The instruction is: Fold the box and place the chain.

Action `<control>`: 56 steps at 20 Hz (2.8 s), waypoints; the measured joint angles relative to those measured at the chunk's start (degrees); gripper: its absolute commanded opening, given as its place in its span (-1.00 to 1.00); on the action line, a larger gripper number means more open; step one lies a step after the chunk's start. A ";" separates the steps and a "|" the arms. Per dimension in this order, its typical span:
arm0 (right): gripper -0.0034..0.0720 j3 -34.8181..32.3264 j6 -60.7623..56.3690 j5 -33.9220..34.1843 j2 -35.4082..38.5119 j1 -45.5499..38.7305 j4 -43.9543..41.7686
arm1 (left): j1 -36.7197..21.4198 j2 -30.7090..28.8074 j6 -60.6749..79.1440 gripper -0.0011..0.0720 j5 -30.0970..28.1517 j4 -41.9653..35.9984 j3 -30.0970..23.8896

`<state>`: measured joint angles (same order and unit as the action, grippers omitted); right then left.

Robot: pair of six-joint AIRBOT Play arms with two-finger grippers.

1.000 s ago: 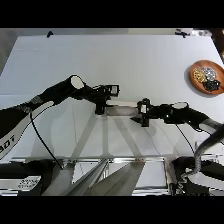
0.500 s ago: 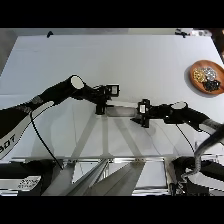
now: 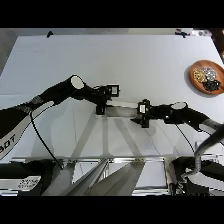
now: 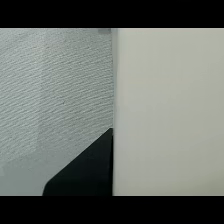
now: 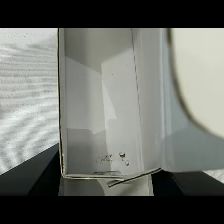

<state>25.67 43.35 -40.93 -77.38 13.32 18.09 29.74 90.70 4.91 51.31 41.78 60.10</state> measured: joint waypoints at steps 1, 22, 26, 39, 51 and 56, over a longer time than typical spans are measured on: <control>0.21 0.00 0.00 0.11 0.00 0.00 0.00 | 0.00 0.00 0.00 -0.93 0.00 0.00 0.00; 0.21 -0.04 0.17 0.02 -0.02 0.02 0.24 | 0.02 -0.61 -0.42 0.02 3.93 -0.70 0.00; 0.21 -0.04 0.15 0.09 0.00 0.04 0.24 | -0.24 -2.25 -2.10 0.51 5.73 -0.66 -0.02; 0.21 -0.09 -0.07 0.55 0.00 0.07 0.02 | -12.39 -8.22 -18.29 -0.19 12.00 -0.20 0.02; 0.21 -0.09 0.02 0.44 0.00 0.07 0.00 | -3.28 -11.23 -21.35 -0.96 25.73 -4.68 -3.19; 0.21 -0.09 0.02 0.42 0.00 0.07 -0.02 | 6.71 -10.38 -18.80 -0.96 14.40 -8.50 -3.67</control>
<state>25.58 43.38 -40.51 -77.38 13.39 18.06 36.45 80.31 -13.89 65.71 33.28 56.42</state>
